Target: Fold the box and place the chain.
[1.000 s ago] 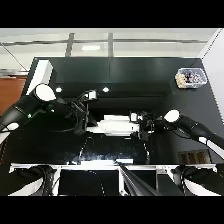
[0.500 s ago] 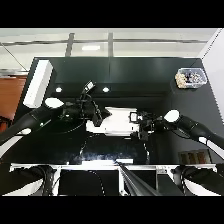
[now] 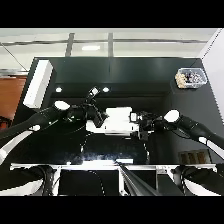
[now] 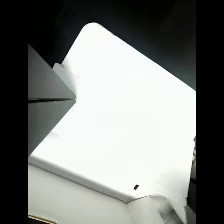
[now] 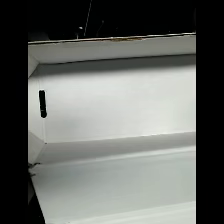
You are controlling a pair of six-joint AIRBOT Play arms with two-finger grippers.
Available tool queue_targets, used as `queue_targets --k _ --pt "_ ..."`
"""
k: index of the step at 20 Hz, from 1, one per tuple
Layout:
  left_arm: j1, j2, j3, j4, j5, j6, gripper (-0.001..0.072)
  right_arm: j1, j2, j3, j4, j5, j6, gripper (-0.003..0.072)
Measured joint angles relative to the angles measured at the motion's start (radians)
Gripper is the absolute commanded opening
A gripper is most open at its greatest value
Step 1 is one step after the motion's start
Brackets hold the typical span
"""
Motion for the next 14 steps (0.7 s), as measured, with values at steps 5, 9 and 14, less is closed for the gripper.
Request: queue_targets --k 5,9,14 --pt "0.021 0.055 0.057 0.182 -0.050 -0.110 0.0028 0.000 0.000 0.000 0.001 -0.014 0.000 0.0439" --pt "0.098 0.183 0.051 0.245 -0.103 -0.170 0.0054 0.000 0.000 0.000 0.002 -0.018 0.003 0.0438" --pt "0.165 0.271 -0.017 0.285 -0.208 -0.123 0.0712 0.000 0.000 0.000 0.001 -0.021 0.002 0.0439"
